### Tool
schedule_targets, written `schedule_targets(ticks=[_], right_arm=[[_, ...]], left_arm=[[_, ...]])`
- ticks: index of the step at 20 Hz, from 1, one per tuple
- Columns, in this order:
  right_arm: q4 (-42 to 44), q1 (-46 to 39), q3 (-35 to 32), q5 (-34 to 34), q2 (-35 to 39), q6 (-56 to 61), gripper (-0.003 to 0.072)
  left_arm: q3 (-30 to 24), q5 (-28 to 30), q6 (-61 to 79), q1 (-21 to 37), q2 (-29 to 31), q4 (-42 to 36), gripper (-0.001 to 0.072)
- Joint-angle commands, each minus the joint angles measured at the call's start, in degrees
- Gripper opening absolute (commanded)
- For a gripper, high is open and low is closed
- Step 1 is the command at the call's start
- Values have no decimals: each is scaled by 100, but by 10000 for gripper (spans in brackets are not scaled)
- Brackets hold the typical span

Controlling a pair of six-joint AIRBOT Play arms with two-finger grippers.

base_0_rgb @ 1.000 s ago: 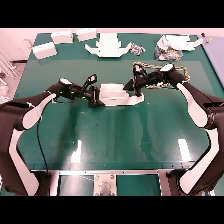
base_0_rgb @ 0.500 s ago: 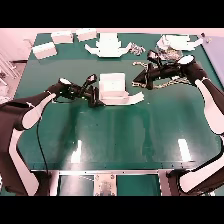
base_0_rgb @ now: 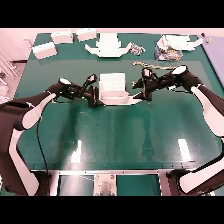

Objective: Fold the box and place the chain.

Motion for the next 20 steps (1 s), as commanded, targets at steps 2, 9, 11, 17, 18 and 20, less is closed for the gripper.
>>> schedule_targets(ticks=[2,9,11,17,18,20], right_arm=[[48,313,-92,-328,-24,-411,575],[33,514,-92,-345,-184,-413,316],[96,520,-92,-343,-186,-411,303],[247,778,-92,-348,-247,-413,293],[245,811,-92,-398,-297,-415,293],[247,817,-90,-426,-411,-413,295]], left_arm=[[0,4,2,0,0,0,488],[0,4,2,0,0,0,488],[0,4,2,0,0,0,488],[0,2,2,0,0,-4,488],[0,2,2,0,-2,-4,488],[0,0,2,0,0,-4,488]])
